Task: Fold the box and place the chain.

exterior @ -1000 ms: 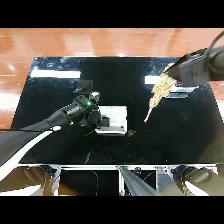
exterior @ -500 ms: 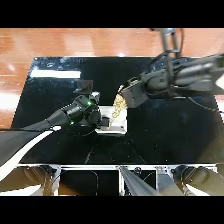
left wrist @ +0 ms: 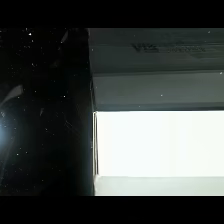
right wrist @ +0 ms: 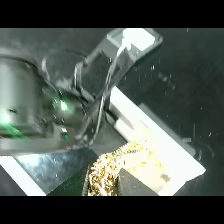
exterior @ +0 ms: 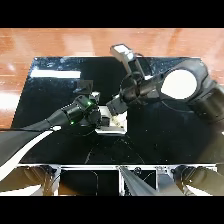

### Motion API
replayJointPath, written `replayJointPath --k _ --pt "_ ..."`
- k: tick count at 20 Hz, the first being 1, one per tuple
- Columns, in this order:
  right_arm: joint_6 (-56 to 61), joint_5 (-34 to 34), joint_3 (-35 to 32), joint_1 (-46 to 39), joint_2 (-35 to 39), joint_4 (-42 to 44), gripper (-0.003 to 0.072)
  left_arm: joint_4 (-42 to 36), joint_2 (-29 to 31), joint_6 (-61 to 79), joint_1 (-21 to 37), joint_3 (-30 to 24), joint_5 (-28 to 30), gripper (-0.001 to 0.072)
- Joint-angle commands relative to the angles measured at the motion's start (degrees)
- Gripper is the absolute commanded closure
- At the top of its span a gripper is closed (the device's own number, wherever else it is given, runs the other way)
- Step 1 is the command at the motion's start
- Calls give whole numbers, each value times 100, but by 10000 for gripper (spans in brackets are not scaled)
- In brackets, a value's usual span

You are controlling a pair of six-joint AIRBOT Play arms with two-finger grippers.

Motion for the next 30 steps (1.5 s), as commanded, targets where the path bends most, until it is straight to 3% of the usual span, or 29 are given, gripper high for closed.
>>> replayJointPath --k 1,8,9,10,11,16,20,25,28,30 --pt "-2 -31 -400 28 -37 -4 645 -2 -2 2 -4 -4 22 692" --pt "4 -306 -951 26 -105 -85 645 -11 -2 2 -2 -4 31 692" --pt "39 -350 -951 26 -118 -90 618 -11 -2 2 -2 -4 31 692" --pt "177 -382 -951 20 -118 -105 352 -17 -2 2 -2 -4 31 692" --pt "203 -385 -951 4 -118 -105 135 -22 -2 2 -4 -4 33 692" --pt "214 162 -946 -498 83 -251 134 -28 -2 2 -2 -4 37 692" --pt "374 984 -1143 -1436 717 -1370 134 -44 -2 2 -2 -2 37 692" --pt "501 551 -2881 -2463 1034 -990 134 -44 -2 2 -2 -2 35 692" --pt "501 227 -3757 -2380 1034 -258 134 -42 -2 2 -2 -2 37 692" --pt "518 125 -3934 -2232 1032 -63 135 -44 -2 2 -2 -2 33 691"
